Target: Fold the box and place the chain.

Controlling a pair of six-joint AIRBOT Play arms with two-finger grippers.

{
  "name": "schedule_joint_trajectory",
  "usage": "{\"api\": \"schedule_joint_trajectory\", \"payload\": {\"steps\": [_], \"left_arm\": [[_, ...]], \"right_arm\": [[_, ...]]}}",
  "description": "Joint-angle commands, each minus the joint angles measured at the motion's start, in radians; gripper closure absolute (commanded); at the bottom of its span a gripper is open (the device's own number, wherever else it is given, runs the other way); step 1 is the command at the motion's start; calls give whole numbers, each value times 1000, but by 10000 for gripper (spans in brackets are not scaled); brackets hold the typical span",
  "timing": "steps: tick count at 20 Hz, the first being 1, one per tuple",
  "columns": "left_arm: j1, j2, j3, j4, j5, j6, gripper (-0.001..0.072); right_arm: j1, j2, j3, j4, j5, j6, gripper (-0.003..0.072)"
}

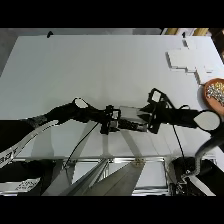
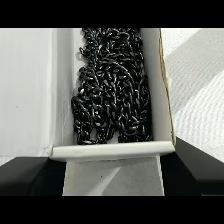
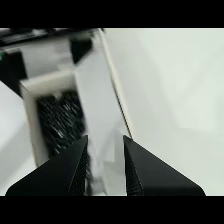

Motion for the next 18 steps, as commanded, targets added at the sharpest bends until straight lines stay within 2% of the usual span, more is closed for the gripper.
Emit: {"api": "schedule_joint_trajectory", "payload": {"steps": [1,3,9,18], "left_arm": [[1,0,0,0,0,0,679],[0,0,0,0,0,0,679],[0,0,0,0,0,0,679],[0,0,0,0,0,0,679]], "right_arm": [[-192,30,23,-157,200,-185,469],[-241,-9,18,-210,194,-224,469],[-241,-216,-27,-224,144,-327,468],[-241,-344,-40,-247,28,-338,469]]}}
